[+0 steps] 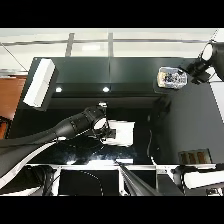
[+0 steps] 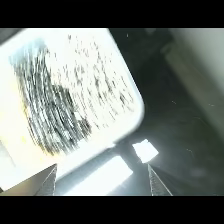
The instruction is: Fold the box and place the chain.
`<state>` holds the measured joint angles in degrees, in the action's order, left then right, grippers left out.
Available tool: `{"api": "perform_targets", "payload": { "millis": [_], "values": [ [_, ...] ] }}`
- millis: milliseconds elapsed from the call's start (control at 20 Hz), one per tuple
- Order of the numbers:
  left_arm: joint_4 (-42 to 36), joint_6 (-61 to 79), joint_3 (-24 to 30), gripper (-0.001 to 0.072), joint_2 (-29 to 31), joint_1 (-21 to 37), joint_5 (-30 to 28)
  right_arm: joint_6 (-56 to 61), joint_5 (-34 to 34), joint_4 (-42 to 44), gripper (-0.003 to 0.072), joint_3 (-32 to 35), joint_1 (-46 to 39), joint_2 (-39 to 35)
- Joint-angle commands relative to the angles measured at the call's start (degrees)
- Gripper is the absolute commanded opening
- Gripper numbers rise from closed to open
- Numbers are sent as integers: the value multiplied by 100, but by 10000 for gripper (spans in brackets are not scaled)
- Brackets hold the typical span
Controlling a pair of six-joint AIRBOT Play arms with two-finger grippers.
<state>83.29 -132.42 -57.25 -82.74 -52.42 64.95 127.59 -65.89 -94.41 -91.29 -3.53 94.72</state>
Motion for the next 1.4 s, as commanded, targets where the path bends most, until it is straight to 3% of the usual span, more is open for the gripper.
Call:
{"api": "perform_targets", "payload": {
  "millis": [0, 50, 450, 750, 850, 900, 1000, 1050, 1350],
  "values": [
    [0, 2, 2, 25, 0, 0, 17, 944, -26, 350, 594, -903, -142, 927],
    [0, 0, 2, 25, 0, 2, 17, 1047, 92, 470, 545, -920, -175, 1036],
    [2, 2, 2, 25, -2, 2, 9, 1405, 385, 671, 545, -944, -396, 1510],
    [2, 2, 2, 25, 0, 2, 7, 1397, 981, 1058, 536, -944, -398, 1860],
    [2, 2, 2, 25, -2, 2, 7, 1316, 1073, 1117, 237, -953, -398, 1867],
    [2, 2, 2, 25, -2, 2, 7, 1176, 1069, 1156, 142, -992, -398, 1862],
    [2, 2, 2, 25, -2, 2, 7, 903, 868, 1137, 92, -1143, -407, 1849],
    [2, 2, 2, 25, -2, 2, 7, 708, 787, 1145, 18, -1167, -433, 1790],
    [2, 0, 2, 25, 0, 2, 7, -463, 417, 1130, 17, -1165, -643, 1019]
  ]
}}
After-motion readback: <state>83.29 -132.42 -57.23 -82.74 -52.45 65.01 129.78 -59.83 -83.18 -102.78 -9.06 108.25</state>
